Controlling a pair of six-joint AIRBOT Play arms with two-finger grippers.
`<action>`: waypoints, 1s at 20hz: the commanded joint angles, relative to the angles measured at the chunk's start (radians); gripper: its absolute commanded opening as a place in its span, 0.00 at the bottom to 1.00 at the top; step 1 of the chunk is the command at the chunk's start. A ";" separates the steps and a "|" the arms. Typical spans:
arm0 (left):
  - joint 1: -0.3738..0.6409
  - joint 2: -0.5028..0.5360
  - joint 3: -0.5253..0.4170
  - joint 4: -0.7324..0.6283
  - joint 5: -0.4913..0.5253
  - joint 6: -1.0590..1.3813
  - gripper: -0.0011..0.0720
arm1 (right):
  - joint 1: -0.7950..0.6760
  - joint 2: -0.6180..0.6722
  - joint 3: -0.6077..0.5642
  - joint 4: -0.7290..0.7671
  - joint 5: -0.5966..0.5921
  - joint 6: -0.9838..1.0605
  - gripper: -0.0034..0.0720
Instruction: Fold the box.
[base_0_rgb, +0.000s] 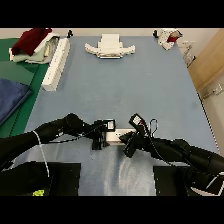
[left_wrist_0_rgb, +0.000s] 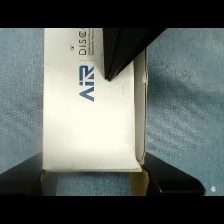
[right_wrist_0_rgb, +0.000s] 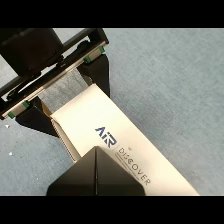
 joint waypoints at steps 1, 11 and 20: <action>0.000 0.000 0.000 0.000 0.000 0.000 0.77 | 0.001 0.000 -0.002 -0.002 -0.008 0.000 0.05; 0.000 0.000 0.000 0.000 0.000 0.000 0.77 | 0.002 0.000 -0.002 -0.007 0.026 -0.001 0.05; 0.000 0.000 0.000 0.000 0.000 0.000 0.77 | 0.000 0.113 0.032 -0.011 0.024 0.000 0.05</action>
